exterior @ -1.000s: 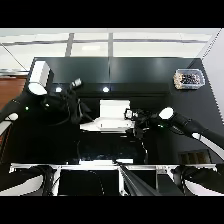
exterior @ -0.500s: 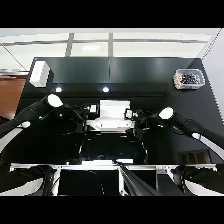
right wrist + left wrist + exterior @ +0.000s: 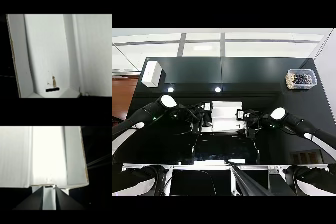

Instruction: Fold the box and place the chain.

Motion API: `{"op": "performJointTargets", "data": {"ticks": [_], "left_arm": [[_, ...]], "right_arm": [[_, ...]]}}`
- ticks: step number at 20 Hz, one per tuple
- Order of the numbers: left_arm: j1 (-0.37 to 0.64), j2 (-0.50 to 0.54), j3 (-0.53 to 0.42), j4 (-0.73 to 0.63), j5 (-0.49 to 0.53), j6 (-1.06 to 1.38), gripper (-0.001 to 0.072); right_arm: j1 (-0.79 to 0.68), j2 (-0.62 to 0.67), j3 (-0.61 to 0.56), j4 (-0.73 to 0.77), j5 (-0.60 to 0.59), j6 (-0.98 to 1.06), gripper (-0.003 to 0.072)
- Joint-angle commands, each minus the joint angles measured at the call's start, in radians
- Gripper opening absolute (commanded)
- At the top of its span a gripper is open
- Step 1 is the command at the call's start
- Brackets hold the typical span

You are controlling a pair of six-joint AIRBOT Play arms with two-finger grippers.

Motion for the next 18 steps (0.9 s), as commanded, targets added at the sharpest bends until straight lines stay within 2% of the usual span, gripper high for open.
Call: {"op": "performJointTargets", "data": {"ticks": [1, 3, 9, 12, 13, 15, 18], "left_arm": [[-0.001, -0.001, 0.000, -0.031, -0.016, -0.005, 0.0192], [-0.002, -0.003, 0.000, -0.035, -0.016, -0.005, 0.0161], [-0.005, -0.057, 0.000, -0.140, 0.056, -0.005, 0.0161], [-0.005, -0.077, 0.000, -0.188, 0.055, -0.004, 0.0160], [-0.005, -0.077, 0.000, -0.187, 0.055, -0.004, 0.0151], [-0.005, -0.077, 0.000, -0.187, 0.055, -0.002, 0.0057], [-0.005, -0.077, 0.000, -0.180, 0.055, 0.000, 0.0045]], "right_arm": [[0.000, 0.000, 0.001, 0.003, -0.003, 0.003, 0.0429], [0.000, 0.000, 0.001, 0.003, -0.003, 0.003, 0.0429], [0.000, 0.000, 0.001, 0.003, -0.003, 0.003, 0.0429], [0.000, 0.000, 0.001, 0.003, -0.003, 0.003, 0.0429], [0.000, 0.000, 0.001, 0.003, -0.003, 0.003, 0.0429], [0.000, 0.000, 0.001, 0.003, -0.003, 0.003, 0.0429], [0.000, 0.000, 0.001, 0.003, -0.003, 0.003, 0.0429]]}}
